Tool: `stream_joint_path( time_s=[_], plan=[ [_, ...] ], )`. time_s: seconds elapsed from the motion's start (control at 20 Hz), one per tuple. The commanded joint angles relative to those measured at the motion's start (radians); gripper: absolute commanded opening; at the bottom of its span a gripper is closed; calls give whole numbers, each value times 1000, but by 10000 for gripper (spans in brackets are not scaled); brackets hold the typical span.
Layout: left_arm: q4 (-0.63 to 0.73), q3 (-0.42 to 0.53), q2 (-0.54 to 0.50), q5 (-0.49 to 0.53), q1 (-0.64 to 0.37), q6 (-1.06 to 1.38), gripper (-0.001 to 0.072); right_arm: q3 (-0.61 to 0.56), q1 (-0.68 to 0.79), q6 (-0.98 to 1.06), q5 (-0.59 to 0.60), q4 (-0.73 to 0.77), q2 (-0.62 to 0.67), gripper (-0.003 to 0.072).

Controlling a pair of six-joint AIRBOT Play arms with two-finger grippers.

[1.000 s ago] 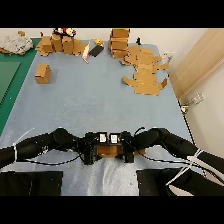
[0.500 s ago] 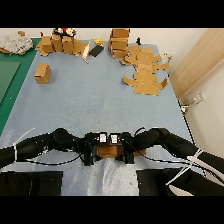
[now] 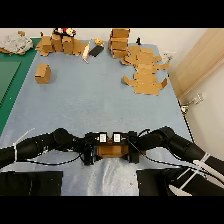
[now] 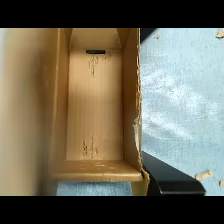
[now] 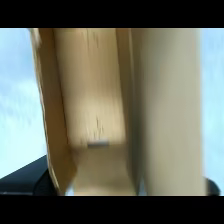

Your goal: Fold the box.

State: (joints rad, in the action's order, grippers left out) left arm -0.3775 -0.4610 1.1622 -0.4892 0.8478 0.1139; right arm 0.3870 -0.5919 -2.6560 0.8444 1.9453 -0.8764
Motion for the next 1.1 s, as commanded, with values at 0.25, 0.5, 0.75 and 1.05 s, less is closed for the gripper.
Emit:
stream_joint_path(
  time_s=[0.25, 0.5, 0.75, 1.05],
  plan=[
    [0, -1, 0, 0, 0, 0, 522, 2, 0, 591, 261, -114, 213, 720],
    [0, -1, 0, -1, 0, 0, 522, 0, 0, 1181, 302, 54, 369, 720],
    [0, -1, 0, -1, 0, 0, 522, 0, 0, 1366, 196, 148, 419, 4],
    [0, -1, 0, -1, 0, 0, 522, 2, -1, 1363, 91, 184, 383, 3]
  ],
)
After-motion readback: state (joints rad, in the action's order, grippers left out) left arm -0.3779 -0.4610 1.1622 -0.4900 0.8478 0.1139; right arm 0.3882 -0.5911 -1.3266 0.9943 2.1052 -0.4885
